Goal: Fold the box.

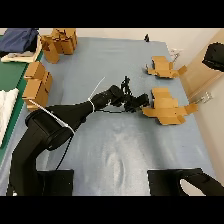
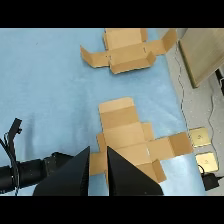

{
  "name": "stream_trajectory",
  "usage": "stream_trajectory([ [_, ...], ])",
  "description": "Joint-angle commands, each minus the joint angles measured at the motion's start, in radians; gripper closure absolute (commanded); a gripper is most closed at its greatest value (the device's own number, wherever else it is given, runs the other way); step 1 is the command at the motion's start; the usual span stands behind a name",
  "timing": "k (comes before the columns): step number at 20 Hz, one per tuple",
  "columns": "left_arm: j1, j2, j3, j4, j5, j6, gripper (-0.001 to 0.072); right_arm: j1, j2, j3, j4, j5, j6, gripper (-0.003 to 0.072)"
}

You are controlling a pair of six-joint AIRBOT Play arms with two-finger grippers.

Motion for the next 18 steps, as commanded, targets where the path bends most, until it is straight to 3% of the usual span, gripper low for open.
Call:
stream_trajectory([
  [1,-0.003,-0.008,0.019,-0.011,0.0,0.006,0.0454,0.0,-0.001,-0.006,0.004,-0.001,-0.001,0.0509],
  [2,-0.004,-0.008,0.024,-0.01,-0.012,0.015,0.0481,0.0,-0.001,-0.006,0.004,-0.001,-0.001,0.0509],
  [18,-0.003,-0.007,0.035,0.121,-0.13,-0.07,0.048,0.0,-0.001,-0.006,0.009,-0.001,0.0,0.0509],
])
